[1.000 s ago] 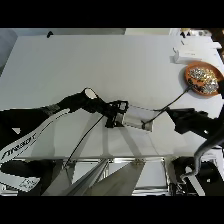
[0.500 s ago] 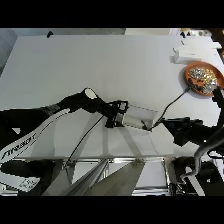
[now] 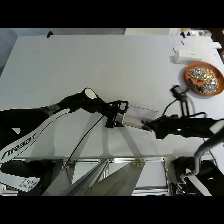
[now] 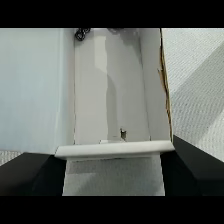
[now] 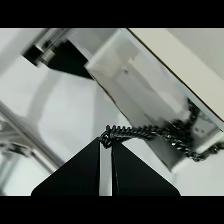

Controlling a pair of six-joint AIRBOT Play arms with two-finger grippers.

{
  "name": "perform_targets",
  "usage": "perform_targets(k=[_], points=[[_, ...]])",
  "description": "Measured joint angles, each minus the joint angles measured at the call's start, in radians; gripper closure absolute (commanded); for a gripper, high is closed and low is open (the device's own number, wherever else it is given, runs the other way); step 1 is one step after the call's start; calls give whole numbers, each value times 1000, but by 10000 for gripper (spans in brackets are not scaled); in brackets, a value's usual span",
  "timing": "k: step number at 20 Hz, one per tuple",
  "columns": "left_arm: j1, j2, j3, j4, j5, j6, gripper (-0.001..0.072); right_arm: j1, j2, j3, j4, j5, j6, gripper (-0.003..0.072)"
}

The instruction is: Fold the box and place the chain.

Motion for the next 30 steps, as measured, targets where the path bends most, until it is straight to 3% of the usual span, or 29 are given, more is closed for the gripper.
perform_targets(k=[2,8,12,17,21,25,26,27,28,30], points=[[0,0,0,0,0,0,500,39,-59,-1,-51,-38,19,665],[0,0,0,0,0,0,500,75,-119,1,-113,-125,69,476],[0,0,0,0,0,0,500,79,-126,85,-138,-45,83,485],[0,0,0,0,0,0,500,64,-133,329,-324,139,142,486],[0,0,0,0,0,0,500,-67,-192,444,-534,198,217,485],[0,0,0,0,0,0,500,-222,-340,475,-623,243,254,483],[0,0,0,0,0,0,500,-243,-380,478,-630,248,261,430],[0,0,0,0,0,0,500,-258,-420,481,-631,249,267,291],[0,0,0,0,0,0,500,-266,-459,483,-629,247,270,216],[0,0,0,0,0,0,500,-270,-528,485,-613,225,270,221]])
